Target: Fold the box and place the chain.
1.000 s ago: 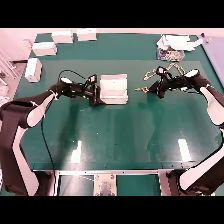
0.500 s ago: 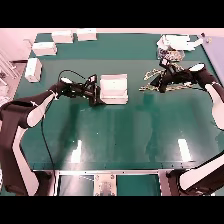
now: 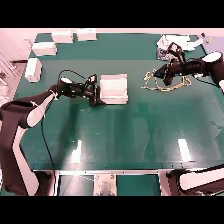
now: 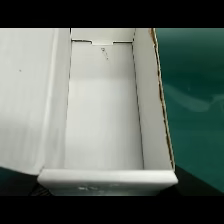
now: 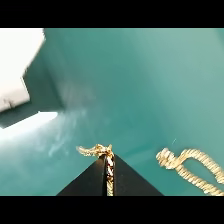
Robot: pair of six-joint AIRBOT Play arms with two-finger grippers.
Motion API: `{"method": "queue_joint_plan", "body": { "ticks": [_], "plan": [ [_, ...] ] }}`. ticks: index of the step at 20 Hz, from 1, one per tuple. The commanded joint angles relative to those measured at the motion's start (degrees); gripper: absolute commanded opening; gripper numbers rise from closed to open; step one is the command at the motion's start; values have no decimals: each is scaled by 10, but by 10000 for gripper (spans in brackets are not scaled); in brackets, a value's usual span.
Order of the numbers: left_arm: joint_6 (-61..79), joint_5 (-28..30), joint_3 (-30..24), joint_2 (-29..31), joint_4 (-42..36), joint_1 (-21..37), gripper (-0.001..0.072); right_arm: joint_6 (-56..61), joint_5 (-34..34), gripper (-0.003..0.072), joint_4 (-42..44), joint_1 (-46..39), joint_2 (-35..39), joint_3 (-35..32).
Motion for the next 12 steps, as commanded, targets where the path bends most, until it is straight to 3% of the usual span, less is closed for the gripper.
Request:
{"method": "queue_joint_plan", "body": {
  "ticks": [1, 5, 9, 12],
  "plan": [
    [0, 1, 0, 0, 0, 1, 447, 17, 9, 6, 1, 9, 32, 0],
    [0, 1, 0, 0, 0, 1, 447, 49, 6, 6, -2, 12, 33, -3],
    [0, 1, 0, 0, 0, 1, 447, 21, -113, 6, -57, 3, 9, -55],
    [0, 1, 0, 0, 0, 1, 447, 7, -150, 4, -54, -2, -35, -58]
  ]
}}
